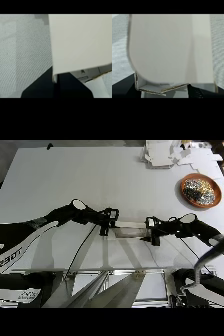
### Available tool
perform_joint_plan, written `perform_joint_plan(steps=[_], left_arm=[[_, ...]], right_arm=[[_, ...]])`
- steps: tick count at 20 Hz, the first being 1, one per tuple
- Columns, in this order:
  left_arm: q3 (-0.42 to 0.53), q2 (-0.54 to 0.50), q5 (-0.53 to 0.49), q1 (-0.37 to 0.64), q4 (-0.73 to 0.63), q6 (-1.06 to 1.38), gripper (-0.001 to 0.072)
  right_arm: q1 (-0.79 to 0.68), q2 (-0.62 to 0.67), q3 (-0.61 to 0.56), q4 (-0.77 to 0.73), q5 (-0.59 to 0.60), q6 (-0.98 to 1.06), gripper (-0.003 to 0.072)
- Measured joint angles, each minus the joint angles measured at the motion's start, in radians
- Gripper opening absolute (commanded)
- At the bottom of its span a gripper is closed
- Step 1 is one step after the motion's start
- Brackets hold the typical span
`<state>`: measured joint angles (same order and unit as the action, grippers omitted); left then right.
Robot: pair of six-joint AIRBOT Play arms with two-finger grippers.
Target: Fold the box and place the chain.
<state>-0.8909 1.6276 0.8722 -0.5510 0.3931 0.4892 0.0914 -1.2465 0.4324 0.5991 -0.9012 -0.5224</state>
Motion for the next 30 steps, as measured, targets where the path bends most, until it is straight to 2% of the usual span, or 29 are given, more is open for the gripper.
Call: perform_joint_plan(steps=[11,12,13,14,16,17,20,22,24,25,27,29,30], left_arm=[[0.0,0.0,0.001,0.0,0.0,0.0,0.0017],[0.0,0.0,0.002,0.0,0.0,0.0,0.0098],[0.002,0.0,-0.004,0.0,0.021,0.001,0.0259],[0.002,-0.001,-0.008,0.001,0.031,0.0,0.0366],[0.001,-0.011,-0.011,0.0,0.019,0.0,0.0484],[0.001,-0.019,-0.011,0.001,0.019,-0.005,0.053],[0.0,-0.06,-0.016,0.0,0.046,-0.051,0.0531],[0.0,-0.102,-0.02,0.0,0.124,-0.129,0.0531],[0.0,-0.15,-0.018,0.0,0.241,-0.248,0.0506],[0.0,-0.178,-0.008,0.0,0.304,-0.312,0.0459],[0.0,-0.238,0.032,-0.001,0.407,-0.422,0.0304],[0.001,-0.302,0.079,-0.006,0.476,-0.51,0.0063],[0.001,-0.33,0.102,-0.014,0.498,-0.54,0.0003]], right_arm=[[0.0,0.0,0.0,0.0,0.0,0.0,0.0457],[0.0,0.0,0.0,0.0,0.0,0.0,0.0457],[0.001,0.0,-0.001,0.003,-0.008,-0.001,0.0457],[0.001,0.0,-0.001,0.005,-0.01,-0.003,0.0457],[0.002,0.0,-0.001,0.006,-0.009,-0.005,0.0457],[0.002,0.0,-0.001,0.006,-0.01,-0.005,0.0457],[0.002,0.0,-0.001,0.004,-0.005,-0.002,0.0457],[0.002,0.0,-0.001,0.002,-0.003,-0.001,0.0457],[0.002,0.0,-0.001,0.0,-0.002,0.001,0.0457],[0.002,0.0,-0.001,0.0,-0.002,0.001,0.0457],[0.002,0.0,-0.001,0.0,-0.001,0.001,0.0457],[0.002,0.0,-0.001,-0.001,-0.001,0.002,0.0457],[0.002,0.0,-0.001,-0.001,-0.001,0.001,0.0457]])
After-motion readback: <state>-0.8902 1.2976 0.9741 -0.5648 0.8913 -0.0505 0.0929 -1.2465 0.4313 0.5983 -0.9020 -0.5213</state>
